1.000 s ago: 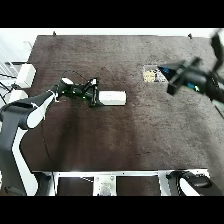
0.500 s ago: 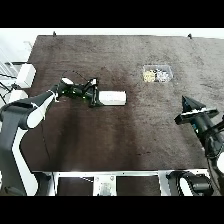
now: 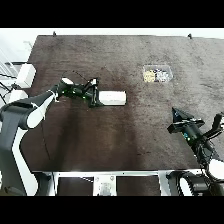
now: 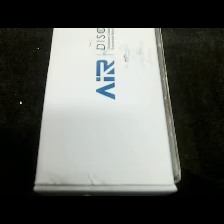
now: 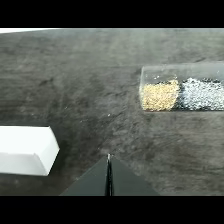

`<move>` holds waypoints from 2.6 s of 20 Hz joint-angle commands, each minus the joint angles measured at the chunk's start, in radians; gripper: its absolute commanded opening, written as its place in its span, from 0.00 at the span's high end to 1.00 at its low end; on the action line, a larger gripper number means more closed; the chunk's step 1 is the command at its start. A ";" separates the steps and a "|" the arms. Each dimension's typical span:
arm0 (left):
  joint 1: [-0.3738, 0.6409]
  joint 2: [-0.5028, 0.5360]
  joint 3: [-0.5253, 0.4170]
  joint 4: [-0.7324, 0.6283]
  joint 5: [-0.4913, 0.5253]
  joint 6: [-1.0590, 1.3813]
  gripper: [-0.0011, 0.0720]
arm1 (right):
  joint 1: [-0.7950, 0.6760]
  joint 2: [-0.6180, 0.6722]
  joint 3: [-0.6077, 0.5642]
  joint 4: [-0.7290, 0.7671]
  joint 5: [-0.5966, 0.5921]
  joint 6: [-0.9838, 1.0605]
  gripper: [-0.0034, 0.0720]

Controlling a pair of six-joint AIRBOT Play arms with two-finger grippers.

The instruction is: Fold the box and place the chain.

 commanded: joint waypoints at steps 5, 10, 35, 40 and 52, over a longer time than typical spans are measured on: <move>0.000 0.001 0.001 -0.011 -0.003 0.000 0.19 | -0.001 0.003 -0.009 -0.001 -0.302 -0.046 0.94; 0.000 0.001 0.001 -0.018 -0.003 0.000 0.19 | 0.002 0.003 -0.037 0.000 -0.303 -0.045 0.94; 0.362 0.493 -0.357 -0.069 0.748 -0.661 0.96 | 0.002 0.003 -0.037 0.000 -0.303 -0.045 0.94; 0.374 0.449 -0.419 -0.069 0.944 -0.684 0.96 | 0.002 0.003 -0.037 0.000 -0.303 -0.045 0.94; 0.490 0.338 -0.329 -0.069 0.829 -0.674 0.96 | 0.002 0.003 -0.037 0.000 -0.303 -0.045 0.94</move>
